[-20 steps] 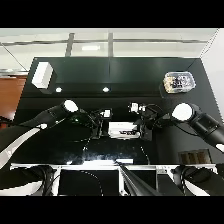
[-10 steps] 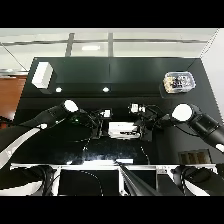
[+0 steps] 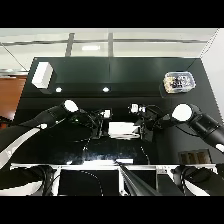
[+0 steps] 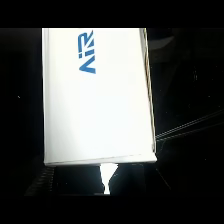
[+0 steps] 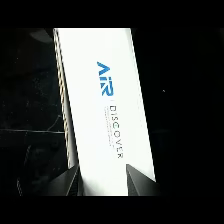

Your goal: Fold the box and place the chain.

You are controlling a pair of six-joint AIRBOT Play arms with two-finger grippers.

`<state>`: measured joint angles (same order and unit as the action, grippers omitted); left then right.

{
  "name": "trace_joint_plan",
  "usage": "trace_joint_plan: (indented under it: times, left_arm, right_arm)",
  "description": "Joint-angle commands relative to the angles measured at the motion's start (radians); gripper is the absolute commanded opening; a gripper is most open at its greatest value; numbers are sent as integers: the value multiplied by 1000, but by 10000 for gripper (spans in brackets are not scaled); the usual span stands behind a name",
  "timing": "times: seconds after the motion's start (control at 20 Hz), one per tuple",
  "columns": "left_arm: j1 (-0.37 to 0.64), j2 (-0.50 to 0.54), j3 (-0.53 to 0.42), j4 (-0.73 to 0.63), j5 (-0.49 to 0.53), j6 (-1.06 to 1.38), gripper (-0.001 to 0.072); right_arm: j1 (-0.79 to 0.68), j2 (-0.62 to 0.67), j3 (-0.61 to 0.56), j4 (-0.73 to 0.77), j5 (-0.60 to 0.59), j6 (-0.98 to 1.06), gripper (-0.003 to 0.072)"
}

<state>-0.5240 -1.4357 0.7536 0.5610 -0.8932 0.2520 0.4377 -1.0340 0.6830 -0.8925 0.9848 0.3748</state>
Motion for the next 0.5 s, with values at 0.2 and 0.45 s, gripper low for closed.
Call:
trace_joint_plan:
  times: [0.2,0.45]
  left_arm:
    - [0,0,0,0,0,0,360]
    - [0,0,0,0,0,0,361]
  right_arm:
    - [1,0,-34,2,-2,11,347]
    - [1,2,-38,5,2,29,347]
